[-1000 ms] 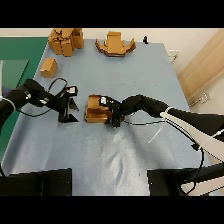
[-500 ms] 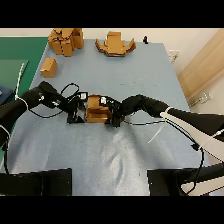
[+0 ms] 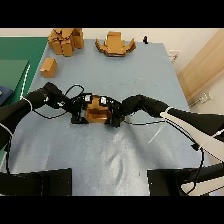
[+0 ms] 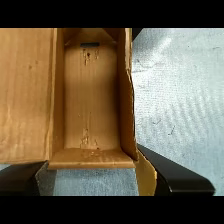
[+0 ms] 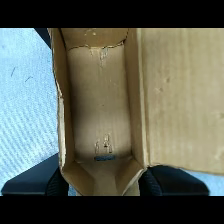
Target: Fold the box.
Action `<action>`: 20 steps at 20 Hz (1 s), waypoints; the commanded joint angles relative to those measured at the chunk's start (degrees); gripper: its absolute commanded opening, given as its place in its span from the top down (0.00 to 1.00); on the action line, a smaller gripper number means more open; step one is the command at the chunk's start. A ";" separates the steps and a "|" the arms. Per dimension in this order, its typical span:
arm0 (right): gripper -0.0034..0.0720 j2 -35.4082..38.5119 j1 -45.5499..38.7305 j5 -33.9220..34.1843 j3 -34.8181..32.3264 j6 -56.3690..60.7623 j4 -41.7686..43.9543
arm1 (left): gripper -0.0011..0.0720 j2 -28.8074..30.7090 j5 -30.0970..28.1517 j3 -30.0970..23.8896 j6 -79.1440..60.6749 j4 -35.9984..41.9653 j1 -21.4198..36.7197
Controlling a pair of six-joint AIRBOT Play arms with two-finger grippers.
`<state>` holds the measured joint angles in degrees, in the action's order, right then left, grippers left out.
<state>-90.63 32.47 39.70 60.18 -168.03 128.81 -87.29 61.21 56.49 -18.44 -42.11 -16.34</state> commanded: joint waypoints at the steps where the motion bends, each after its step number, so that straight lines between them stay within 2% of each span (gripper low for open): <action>1: 0.89 -0.02 0.04 0.00 -0.02 0.02 0.02 | 0.03 -0.09 -1.84 0.02 0.48 0.09 -0.46; 5: 0.89 -0.02 0.04 -0.02 -0.04 0.04 0.04 | 0.04 -0.26 -3.26 -0.04 0.50 0.13 -0.48; 6: 0.89 -0.02 0.04 0.00 -0.02 0.02 0.02 | 0.38 -0.31 -3.19 -0.04 0.48 0.09 -0.46; 7: 0.89 -0.02 0.04 0.00 -0.02 0.04 0.02 | 0.68 -0.33 -3.02 -0.04 0.48 -0.11 -0.46; 10: 0.89 0.00 0.04 -0.02 -0.02 0.04 0.02 | 0.68 -0.70 -1.68 -0.11 0.46 -0.35 -0.59; 11: 0.85 0.04 0.02 0.00 -0.02 0.04 0.00 | 0.69 -0.81 -1.68 -0.09 0.48 -0.48 -0.76; 12: 0.63 0.33 0.02 0.02 -0.02 0.07 -0.02 | 0.69 -0.87 -1.68 -0.11 0.46 -0.52 -0.81; 13: 0.24 0.79 -0.07 0.02 -0.02 0.76 -0.07 | 0.68 -0.87 -1.66 -0.11 0.48 -0.50 -0.81; 14: 0.07 1.31 -0.28 -0.02 -0.02 2.19 -0.42 | 0.68 -0.87 -1.66 -0.11 0.46 -0.50 -0.81; 17: 0.00 3.91 -1.53 1.11 -0.02 5.31 -2.78 | 0.68 -0.85 -1.66 -0.11 0.48 -0.52 -0.81; 20: 0.00 6.67 -3.93 6.16 -0.02 6.49 -2.80 | 0.68 -0.85 -1.68 -0.11 0.48 -0.55 -0.79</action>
<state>-86.17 30.17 42.33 60.12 -163.37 126.69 -88.09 59.40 56.42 -17.96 -42.39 -17.10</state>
